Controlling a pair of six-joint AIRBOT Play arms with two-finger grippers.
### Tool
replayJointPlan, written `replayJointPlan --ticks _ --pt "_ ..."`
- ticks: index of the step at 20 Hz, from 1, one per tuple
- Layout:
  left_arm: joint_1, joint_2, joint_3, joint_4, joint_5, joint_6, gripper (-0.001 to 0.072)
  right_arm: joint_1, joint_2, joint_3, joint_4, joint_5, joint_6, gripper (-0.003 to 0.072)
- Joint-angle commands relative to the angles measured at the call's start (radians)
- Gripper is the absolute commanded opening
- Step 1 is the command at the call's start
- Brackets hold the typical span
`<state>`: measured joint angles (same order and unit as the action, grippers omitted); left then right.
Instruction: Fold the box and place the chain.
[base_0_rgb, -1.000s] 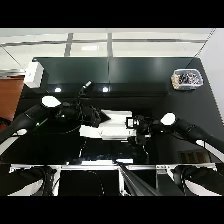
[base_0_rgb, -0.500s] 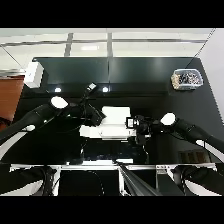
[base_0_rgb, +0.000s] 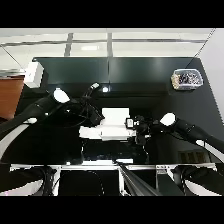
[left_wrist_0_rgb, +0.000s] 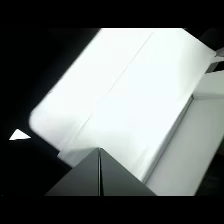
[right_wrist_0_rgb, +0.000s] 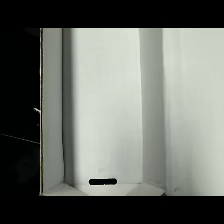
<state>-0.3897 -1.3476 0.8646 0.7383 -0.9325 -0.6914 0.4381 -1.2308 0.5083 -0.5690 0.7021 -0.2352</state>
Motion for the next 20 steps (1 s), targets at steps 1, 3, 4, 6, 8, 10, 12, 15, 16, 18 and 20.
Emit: replayJointPlan --ticks 1,3,4,6,8,10,12,15,16,18,20 --pt "0.071 0.112 0.031 0.098 -0.044 -0.050 0.0023 0.000 0.000 0.000 0.000 0.000 0.000 0.0470" --pt "0.127 0.188 0.029 0.103 -0.122 -0.050 0.0023 0.000 0.000 0.000 0.000 0.000 0.000 0.0470" --pt "0.169 0.222 0.016 0.120 -0.166 -0.061 0.0023 0.000 0.000 0.000 0.002 0.000 0.000 0.0470" --pt "0.274 0.276 -0.063 0.090 -0.169 -0.093 0.0023 0.000 0.000 0.000 0.003 0.000 0.000 0.0470" --pt "0.357 0.301 -0.174 -0.063 -0.212 0.093 0.0025 0.000 0.000 0.000 0.002 0.000 0.000 0.0470" --pt "0.361 0.298 -0.257 -0.158 -0.316 0.364 0.0024 0.000 0.000 0.000 0.002 0.000 0.000 0.0470" --pt "0.322 0.298 -0.290 -0.085 -0.283 0.383 0.0121 0.000 0.000 0.000 0.002 0.000 0.000 0.0470" --pt "0.219 0.298 -0.295 -0.017 -0.104 0.379 0.0720 0.000 0.000 0.000 0.001 0.000 0.000 0.0470" --pt "0.172 0.298 -0.295 -0.016 -0.047 0.450 0.0720 0.000 0.000 0.000 0.002 0.001 0.000 0.0470" --pt "0.069 0.294 -0.294 0.069 0.035 0.649 0.0720 0.000 0.000 0.000 0.000 0.001 0.000 0.0470" --pt "-0.027 0.288 -0.293 0.211 0.172 0.705 0.0719 0.000 0.000 0.000 0.000 0.001 0.000 0.0470"
